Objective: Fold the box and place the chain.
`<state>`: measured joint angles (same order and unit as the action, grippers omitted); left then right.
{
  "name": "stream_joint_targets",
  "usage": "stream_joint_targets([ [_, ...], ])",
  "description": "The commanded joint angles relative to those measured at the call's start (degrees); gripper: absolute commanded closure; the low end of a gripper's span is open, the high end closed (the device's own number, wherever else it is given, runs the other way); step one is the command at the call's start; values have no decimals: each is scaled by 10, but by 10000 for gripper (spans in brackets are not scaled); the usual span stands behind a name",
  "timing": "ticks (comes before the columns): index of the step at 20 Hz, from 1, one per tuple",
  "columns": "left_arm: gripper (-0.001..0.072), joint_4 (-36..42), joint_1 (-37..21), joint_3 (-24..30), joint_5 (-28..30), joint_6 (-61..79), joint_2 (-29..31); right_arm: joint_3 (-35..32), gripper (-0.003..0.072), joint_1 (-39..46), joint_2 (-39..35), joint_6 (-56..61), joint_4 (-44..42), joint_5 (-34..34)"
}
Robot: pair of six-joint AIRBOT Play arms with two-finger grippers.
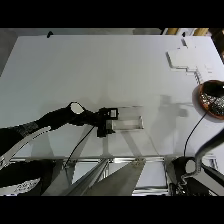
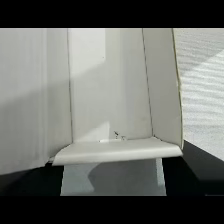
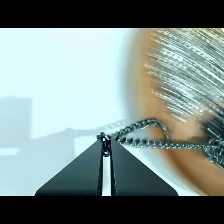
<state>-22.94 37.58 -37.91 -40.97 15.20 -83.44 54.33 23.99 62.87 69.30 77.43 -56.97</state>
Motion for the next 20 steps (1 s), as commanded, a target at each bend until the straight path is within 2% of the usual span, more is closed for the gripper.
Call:
stream_joint_targets([
  [1,376,0,0,0,0,0,0,0,673,-109,-63,-38,-23,-27],
  [4,376,0,0,0,0,0,0,0,672,-161,-119,-43,-30,-64],
  [8,376,0,0,0,0,0,0,0,672,-227,-191,-76,-100,-118],
  [13,376,0,0,0,0,0,0,0,672,-310,-229,-85,-146,-166],
  [16,376,0,0,0,0,0,0,0,672,-366,-230,-85,-178,-162],
  [20,376,0,0,0,0,0,0,-9,672,-455,-229,-85,-179,-133],
])
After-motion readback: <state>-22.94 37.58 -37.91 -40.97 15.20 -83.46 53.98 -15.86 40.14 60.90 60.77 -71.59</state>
